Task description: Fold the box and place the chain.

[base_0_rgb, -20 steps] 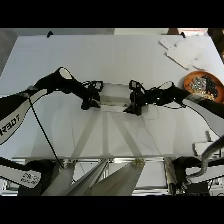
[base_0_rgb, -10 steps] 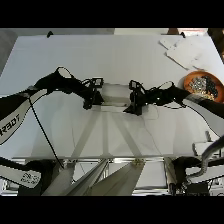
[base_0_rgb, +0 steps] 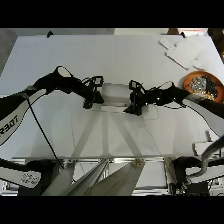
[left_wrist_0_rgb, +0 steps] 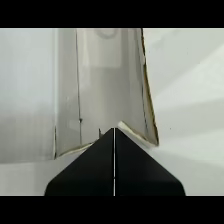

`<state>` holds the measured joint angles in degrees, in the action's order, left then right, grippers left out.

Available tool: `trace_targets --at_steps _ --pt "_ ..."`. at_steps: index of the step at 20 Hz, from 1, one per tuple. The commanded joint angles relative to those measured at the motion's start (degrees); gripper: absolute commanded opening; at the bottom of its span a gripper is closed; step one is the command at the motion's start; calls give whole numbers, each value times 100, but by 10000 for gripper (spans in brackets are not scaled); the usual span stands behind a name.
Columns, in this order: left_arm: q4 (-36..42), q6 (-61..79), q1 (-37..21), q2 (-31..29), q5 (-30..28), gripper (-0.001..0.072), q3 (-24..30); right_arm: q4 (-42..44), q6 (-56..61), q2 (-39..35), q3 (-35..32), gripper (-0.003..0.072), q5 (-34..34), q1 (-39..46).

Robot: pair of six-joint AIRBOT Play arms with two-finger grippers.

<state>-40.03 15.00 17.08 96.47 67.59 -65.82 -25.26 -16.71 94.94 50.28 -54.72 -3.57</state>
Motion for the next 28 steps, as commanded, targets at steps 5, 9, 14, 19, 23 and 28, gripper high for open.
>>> trace_targets --at_steps 5,9,14,19,23,28 --pt "-940 -1530 -380 -1364 -26 3 2 2 -4 2 7 462 2 -4" --pt "-1845 -4218 -715 -2004 4 2 2 2 -2 2 7 462 2 -4" --pt "-2135 -6677 -1143 -2044 63 4 251 2 -2 2 7 462 2 -4" --pt "-1847 -7407 -1182 -1954 -748 5 1303 2 -2 2 7 462 2 -4" --pt "-1224 -7503 -1128 -1644 -1064 3 1644 2 -2 2 7 462 2 -4" --pt "-890 -7438 -949 -1224 -1093 3 1644 2 -2 2 7 462 2 -4"
